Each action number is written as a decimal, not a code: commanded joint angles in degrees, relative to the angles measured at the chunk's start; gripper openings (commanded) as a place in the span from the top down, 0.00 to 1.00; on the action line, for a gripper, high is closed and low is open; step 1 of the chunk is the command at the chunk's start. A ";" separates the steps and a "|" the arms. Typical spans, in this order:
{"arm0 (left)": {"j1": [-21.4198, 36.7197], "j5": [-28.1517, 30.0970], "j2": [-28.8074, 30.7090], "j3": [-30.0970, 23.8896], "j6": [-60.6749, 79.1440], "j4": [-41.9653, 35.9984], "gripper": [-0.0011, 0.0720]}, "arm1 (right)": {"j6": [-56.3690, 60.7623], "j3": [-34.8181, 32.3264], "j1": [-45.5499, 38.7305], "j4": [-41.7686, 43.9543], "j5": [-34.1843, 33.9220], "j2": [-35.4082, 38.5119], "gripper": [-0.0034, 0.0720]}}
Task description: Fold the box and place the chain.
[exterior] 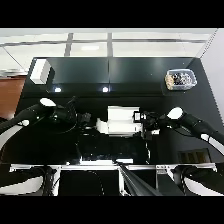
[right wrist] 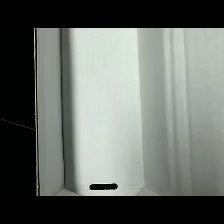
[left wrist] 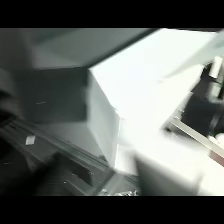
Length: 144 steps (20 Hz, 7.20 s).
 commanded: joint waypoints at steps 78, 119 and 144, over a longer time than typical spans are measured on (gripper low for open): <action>-37.90 1.16 -10.67 30.99 -77.11 57.75 0.68 | 0.02 -0.02 -0.02 0.02 0.00 -0.02 0.81; -38.40 -2.05 -12.59 33.48 -77.42 57.42 0.95 | 0.04 -0.02 0.00 2.29 1.25 -0.02 0.81; -38.40 -1.99 -12.59 33.48 -77.48 57.44 0.95 | 13.33 0.81 3.10 -6.36 5.66 9.53 0.88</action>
